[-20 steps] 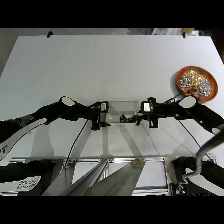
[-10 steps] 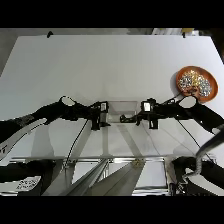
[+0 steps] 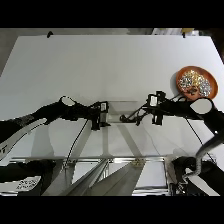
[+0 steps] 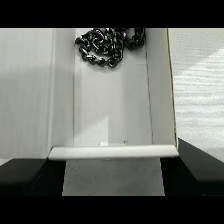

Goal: Fold the box and place the chain.

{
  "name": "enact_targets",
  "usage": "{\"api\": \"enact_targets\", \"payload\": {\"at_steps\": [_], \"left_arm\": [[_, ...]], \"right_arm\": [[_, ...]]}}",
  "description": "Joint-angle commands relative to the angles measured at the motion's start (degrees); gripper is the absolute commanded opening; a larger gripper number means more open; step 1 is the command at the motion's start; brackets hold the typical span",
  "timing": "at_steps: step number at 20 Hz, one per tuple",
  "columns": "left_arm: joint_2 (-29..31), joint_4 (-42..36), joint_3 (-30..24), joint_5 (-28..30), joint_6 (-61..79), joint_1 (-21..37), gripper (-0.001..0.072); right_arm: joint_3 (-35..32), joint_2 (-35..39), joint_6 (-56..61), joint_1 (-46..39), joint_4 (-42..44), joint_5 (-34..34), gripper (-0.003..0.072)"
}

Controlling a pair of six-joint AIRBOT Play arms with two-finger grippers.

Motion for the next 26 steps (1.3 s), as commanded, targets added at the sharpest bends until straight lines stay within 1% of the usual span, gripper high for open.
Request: {"api": "enact_targets", "payload": {"at_steps": [1,4,6,8,11,12,14,16,17,21,26], "left_arm": [[0.04,0.0,0.0,0.02,0.02,0.0,0.001],[0.04,0.0,0.0,0.02,0.02,0.0,0.001],[0.04,0.0,0.0,0.02,0.02,0.0,0.001],[0.04,0.0,0.0,0.02,0.02,0.0,0.001],[0.04,0.0,0.0,0.02,0.02,0.0,0.001],[0.04,0.0,0.0,0.02,0.02,0.0,0.001],[0.04,0.0,0.0,0.02,0.02,0.0,0.001],[0.04,0.0,0.0,0.02,0.02,0.0,0.001],[0.04,0.0,0.0,0.02,0.02,0.0,0.001],[0.04,0.0,0.0,0.02,0.02,0.0,0.001],[0.04,0.0,0.0,0.02,0.02,0.0,0.001]], "right_arm": [[1.49,6.6,4.0,0.0,-0.33,2.56,0.0021],[4.35,9.79,3.98,0.07,2.64,8.39,0.0021],[5.38,11.02,3.93,0.07,7.93,11.02,0.0021],[5.44,11.45,3.91,0.17,13.73,11.58,0.0021],[5.46,11.43,3.85,4.28,18.62,10.32,0.0021],[5.46,11.43,3.82,6.75,19.3,8.66,0.0021],[5.46,10.88,3.85,12.59,19.34,2.84,0.0021],[5.46,8.92,3.87,16.68,19.3,-1.88,0.0021],[5.46,7.54,3.89,17.81,19.3,-2.99,0.0021],[5.44,0.59,4.31,18.56,17.9,-3.67,0.0021],[5.44,-8.9,8.35,18.56,14.16,-3.91,0.0023]]}}
